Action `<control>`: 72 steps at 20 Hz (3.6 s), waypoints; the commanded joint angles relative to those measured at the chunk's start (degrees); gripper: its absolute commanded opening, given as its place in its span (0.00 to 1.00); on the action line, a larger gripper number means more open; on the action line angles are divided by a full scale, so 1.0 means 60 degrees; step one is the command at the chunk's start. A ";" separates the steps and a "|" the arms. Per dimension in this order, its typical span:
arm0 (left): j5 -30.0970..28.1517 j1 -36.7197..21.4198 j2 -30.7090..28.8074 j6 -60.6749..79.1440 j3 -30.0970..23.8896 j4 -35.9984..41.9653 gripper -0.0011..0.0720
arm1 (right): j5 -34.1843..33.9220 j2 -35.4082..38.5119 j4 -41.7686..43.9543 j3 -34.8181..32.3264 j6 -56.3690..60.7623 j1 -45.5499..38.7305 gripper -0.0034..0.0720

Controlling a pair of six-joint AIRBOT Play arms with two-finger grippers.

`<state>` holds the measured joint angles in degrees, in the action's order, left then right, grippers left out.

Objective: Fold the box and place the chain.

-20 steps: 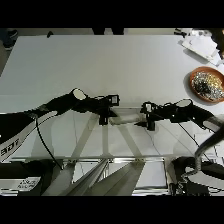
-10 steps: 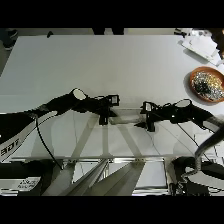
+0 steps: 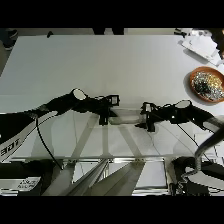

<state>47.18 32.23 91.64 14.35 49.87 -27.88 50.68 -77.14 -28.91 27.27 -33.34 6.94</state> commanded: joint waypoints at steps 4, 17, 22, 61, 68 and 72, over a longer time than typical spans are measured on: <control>0.0000 0.0000 -0.0007 -0.0007 0.0004 -0.0004 0.03 | -0.0219 0.0011 -0.0142 -0.0004 0.0015 -0.0007 0.62; 0.0000 0.0000 -0.0007 -0.0007 0.0004 -0.0004 0.03 | -0.0382 0.0018 -0.0138 0.0000 -0.0015 -0.0007 0.62; 0.0000 0.0000 -0.0007 -0.0004 0.0004 0.0000 0.03 | -0.0375 0.0018 -0.0138 0.0000 -0.0015 -0.0007 0.62; 0.0280 -0.0790 -0.1162 -0.1840 0.0004 -0.1049 0.96 | -0.0346 0.0018 -0.0138 0.0000 -0.0015 -0.0004 0.62; 0.2310 -0.2477 -0.3289 -0.4670 0.0004 -0.2044 0.39 | -0.0346 0.0018 -0.0138 0.0000 -0.0015 -0.0007 0.62; 0.4054 -0.1632 -0.3727 -0.5155 -0.0004 -0.1829 0.02 | -0.0346 0.0018 -0.0138 0.0000 -0.0015 -0.0007 0.62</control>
<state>63.92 20.16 71.57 -11.92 49.82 -39.09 48.49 -77.08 -29.74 27.24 -33.45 6.87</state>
